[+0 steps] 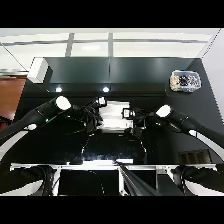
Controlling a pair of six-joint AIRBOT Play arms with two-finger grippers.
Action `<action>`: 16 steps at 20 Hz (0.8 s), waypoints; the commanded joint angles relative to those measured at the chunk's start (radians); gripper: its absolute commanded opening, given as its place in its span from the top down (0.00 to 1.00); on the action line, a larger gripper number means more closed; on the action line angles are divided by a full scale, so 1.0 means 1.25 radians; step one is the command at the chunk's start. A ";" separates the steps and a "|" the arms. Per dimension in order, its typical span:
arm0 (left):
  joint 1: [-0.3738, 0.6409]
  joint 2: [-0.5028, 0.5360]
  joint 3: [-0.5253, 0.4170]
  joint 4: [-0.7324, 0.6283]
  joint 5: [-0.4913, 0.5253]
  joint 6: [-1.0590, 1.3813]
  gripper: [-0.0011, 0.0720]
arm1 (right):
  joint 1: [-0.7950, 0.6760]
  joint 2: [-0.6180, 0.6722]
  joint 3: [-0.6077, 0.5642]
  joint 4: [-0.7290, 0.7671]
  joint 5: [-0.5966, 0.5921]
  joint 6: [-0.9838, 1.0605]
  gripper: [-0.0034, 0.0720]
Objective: Fold the box and place the chain.
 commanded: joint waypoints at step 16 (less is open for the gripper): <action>0.350 0.181 -0.035 0.241 -0.160 -0.928 0.95 | 0.000 0.000 0.000 0.000 0.000 0.000 0.73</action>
